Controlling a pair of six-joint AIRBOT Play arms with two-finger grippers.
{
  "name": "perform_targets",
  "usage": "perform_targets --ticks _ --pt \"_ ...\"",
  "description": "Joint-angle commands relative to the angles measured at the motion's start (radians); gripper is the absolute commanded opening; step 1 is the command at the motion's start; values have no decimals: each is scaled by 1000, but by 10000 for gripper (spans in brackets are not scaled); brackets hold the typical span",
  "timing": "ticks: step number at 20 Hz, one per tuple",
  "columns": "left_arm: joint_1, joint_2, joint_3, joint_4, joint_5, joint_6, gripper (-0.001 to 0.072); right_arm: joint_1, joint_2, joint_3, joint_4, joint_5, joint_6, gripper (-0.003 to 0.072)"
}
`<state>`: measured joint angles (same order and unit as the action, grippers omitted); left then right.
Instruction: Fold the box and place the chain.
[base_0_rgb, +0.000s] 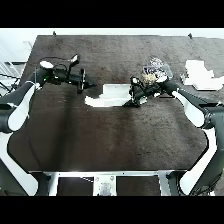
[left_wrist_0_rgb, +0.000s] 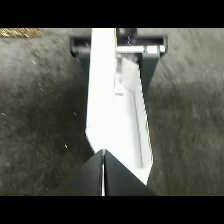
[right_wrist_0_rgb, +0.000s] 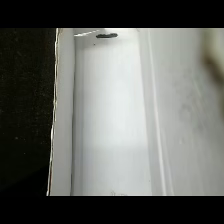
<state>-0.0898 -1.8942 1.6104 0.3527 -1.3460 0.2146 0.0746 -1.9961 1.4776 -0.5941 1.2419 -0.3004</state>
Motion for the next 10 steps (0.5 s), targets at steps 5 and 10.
perform_targets --ticks 5,10 --pt "-133 206 -224 -16 256 -24 12 1 0 0 0 1 0 580" --pt "-232 203 -295 0 431 -34 14 1 0 0 0 1 0 580"
